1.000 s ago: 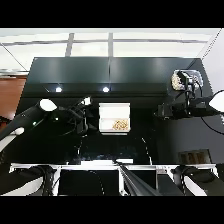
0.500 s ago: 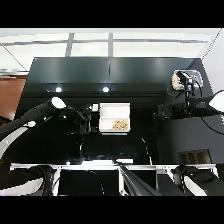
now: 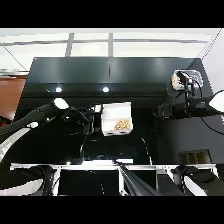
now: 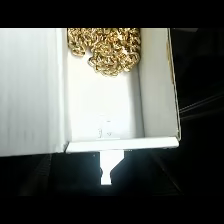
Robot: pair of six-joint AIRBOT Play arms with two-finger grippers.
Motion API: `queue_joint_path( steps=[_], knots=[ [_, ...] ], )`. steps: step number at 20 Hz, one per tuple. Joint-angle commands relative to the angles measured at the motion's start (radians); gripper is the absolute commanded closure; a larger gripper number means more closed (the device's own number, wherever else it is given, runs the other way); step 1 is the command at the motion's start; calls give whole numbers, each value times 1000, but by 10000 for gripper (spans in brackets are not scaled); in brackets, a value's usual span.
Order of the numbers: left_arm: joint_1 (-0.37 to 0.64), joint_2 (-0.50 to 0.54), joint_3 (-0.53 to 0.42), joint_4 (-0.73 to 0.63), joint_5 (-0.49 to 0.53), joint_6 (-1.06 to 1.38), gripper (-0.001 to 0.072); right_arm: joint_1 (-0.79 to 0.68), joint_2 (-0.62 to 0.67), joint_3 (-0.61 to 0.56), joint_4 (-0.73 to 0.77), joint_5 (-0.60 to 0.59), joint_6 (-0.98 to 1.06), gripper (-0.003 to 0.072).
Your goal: Fold the box and place the chain.
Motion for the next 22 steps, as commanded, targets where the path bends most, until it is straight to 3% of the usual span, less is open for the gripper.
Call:
queue_joint_path(
  steps=[1, 8, 13, 18, 22],
  knots=[
    [-12, 0, 1, -12, -2, 3, 4, 0, -1, 0, 0, 2, 0, 415],
    [-9, 6, 1, 12, -35, -70, 2, 0, -1, 0, 0, 2, 0, 415],
    [13, 87, -27, 68, -26, -156, 2, 0, -1, 0, 1, 3, -2, 414],
    [3, 97, -97, -111, 76, -155, 1, 0, -1, 0, 0, -27, -3, 415],
    [-35, 76, -98, -115, 116, -123, 2, 0, -1, 0, 0, 0, -3, 415]
  ],
)
